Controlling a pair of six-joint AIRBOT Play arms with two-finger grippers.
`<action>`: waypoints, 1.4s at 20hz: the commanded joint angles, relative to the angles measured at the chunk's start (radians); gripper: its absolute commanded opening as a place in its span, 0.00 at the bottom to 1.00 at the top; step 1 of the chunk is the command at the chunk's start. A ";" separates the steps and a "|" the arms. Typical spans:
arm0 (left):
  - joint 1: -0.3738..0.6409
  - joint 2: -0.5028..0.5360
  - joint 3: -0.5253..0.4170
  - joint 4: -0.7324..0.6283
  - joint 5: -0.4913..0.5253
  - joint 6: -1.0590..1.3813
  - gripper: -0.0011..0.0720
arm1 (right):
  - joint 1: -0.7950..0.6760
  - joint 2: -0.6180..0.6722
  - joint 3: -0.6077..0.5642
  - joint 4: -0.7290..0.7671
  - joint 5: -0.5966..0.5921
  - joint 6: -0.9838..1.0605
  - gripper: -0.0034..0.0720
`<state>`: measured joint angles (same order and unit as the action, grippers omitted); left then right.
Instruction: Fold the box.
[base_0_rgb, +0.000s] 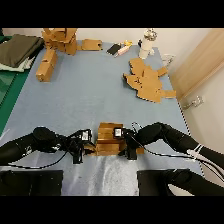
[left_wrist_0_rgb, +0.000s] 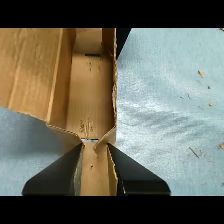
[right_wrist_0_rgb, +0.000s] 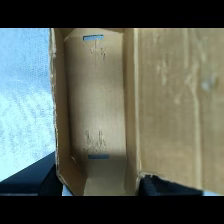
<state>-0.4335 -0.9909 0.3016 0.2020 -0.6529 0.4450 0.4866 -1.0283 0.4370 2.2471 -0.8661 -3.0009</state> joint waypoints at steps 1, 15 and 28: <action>-0.016 -0.005 0.003 -0.008 0.015 0.021 0.32 | 0.000 -0.001 0.000 0.000 0.000 0.000 0.73; -0.035 0.000 0.006 0.002 0.040 0.008 0.60 | 0.000 -0.001 0.000 0.000 0.000 0.000 0.73; 0.030 0.039 -0.008 0.158 0.026 -0.204 0.59 | 0.000 -0.001 0.000 0.000 0.000 0.000 0.73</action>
<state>-0.4065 -0.9535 0.2943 0.3462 -0.6353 0.2726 0.4866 -1.0283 0.4370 2.2475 -0.8658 -3.0009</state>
